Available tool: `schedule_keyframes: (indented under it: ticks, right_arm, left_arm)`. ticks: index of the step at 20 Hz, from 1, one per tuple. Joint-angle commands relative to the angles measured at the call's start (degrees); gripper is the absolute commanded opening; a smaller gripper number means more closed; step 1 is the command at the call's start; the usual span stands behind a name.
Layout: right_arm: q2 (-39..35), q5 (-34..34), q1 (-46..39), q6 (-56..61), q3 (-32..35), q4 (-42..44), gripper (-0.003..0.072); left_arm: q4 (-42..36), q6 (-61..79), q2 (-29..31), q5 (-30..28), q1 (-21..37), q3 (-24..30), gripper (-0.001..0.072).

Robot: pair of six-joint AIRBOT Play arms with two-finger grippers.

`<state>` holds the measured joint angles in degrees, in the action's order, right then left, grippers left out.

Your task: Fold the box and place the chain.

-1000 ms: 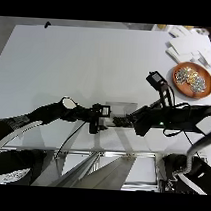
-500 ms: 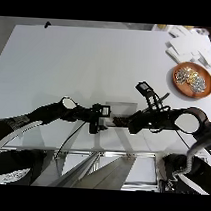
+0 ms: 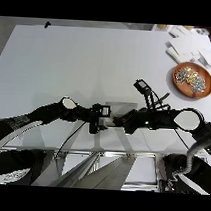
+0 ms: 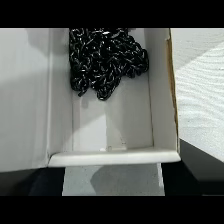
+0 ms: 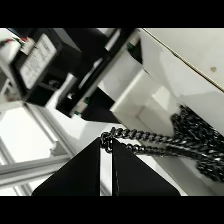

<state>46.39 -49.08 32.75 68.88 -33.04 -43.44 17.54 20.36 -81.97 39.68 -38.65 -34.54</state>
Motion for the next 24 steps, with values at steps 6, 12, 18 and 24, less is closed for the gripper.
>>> schedule_keyframes:
  ticks: [6, 12, 18, 24]
  right_arm:
    - [0.0, -3.0, 0.0, -6.7, 0.0, 6.5, 0.0021]
    - [0.0, -3.4, 0.0, -7.9, 0.0, 7.5, 0.0020]
    - [0.5, 1.7, 0.0, -6.4, 0.0, 1.9, 0.0021]
    - [7.2, 1.8, 0.0, -5.8, 0.0, -0.2, 0.0071]
  left_arm:
    - [0.0, 0.0, 0.0, 0.0, 0.0, 0.0, 0.0135]
    - [0.0, 0.0, 0.0, 0.0, 0.0, 0.0, 0.0135]
    - [0.0, 0.0, 0.0, 0.0, 0.0, 0.0, 0.0135]
    - [0.0, 0.0, 0.0, 0.0, 0.0, 0.0, 0.0135]
